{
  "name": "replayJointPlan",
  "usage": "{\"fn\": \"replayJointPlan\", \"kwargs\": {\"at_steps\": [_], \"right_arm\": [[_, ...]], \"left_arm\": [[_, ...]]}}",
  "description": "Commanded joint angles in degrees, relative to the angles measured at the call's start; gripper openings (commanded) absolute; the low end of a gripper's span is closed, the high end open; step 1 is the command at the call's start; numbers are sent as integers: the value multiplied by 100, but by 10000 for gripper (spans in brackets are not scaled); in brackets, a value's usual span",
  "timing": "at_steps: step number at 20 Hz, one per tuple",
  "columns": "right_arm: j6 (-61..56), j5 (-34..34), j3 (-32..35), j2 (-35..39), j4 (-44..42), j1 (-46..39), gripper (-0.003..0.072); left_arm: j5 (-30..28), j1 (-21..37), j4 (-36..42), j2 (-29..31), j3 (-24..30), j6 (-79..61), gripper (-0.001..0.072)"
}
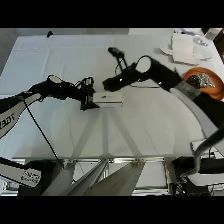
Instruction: Fold the box and place the chain.
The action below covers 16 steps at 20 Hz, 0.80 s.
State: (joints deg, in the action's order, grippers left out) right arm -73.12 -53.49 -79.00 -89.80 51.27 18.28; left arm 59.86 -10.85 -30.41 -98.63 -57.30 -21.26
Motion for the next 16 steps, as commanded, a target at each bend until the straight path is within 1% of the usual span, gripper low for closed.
{"fn": "replayJointPlan", "kwargs": {"at_steps": [1,3,4,5,7,10,16], "right_arm": [[-195,-492,-26,737,1329,-627,9],[-341,-756,-26,1106,2188,-1047,9],[-411,-844,-26,1259,2492,-1263,10],[-466,-907,-26,1373,2599,-1478,11],[-463,-957,-26,1513,2592,-1812,12],[-463,-951,-26,1558,2592,-2072,12],[-463,-949,-26,1558,2590,-2116,12]], "left_arm": [[-2,4,-4,2,-4,-13,393],[-2,4,-4,2,-7,-13,393],[-2,4,-4,2,-4,-13,393],[-2,4,-4,2,-7,-13,393],[-2,4,-4,2,-4,-13,393],[-2,4,-4,2,-4,-13,393],[37,4,13,2,-4,-13,393]]}}
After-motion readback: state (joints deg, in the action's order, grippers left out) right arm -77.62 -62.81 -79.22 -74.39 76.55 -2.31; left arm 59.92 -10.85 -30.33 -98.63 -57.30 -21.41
